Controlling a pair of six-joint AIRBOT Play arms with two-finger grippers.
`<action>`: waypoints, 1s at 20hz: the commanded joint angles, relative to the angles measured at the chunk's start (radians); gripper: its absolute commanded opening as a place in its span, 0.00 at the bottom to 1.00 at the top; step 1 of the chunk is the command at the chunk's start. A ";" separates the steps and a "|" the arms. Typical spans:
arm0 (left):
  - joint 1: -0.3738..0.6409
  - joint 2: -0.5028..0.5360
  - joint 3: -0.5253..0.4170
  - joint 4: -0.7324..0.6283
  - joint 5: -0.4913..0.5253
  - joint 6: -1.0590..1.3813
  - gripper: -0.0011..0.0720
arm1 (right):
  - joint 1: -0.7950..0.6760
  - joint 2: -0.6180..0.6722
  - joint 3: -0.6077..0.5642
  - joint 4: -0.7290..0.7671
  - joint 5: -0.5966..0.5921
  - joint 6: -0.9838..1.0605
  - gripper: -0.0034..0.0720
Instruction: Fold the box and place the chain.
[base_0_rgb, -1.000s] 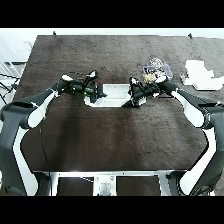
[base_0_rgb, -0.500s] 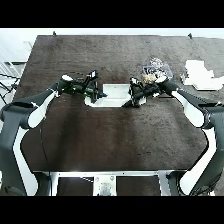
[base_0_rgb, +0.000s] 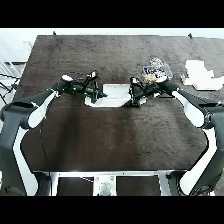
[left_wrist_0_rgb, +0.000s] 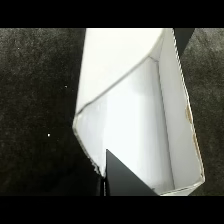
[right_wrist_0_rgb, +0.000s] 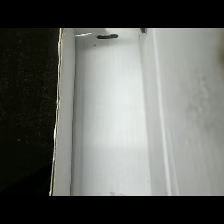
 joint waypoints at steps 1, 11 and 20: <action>0.001 0.000 0.000 -0.001 0.000 0.000 0.04 | 0.000 0.000 0.000 0.000 -0.001 0.001 0.81; 0.002 0.000 0.000 -0.013 -0.035 0.000 0.04 | 0.000 0.000 0.000 0.000 -0.001 0.001 0.81; 0.007 0.024 0.001 -0.003 -0.036 0.011 0.43 | 0.000 0.000 0.000 0.000 -0.001 0.001 0.81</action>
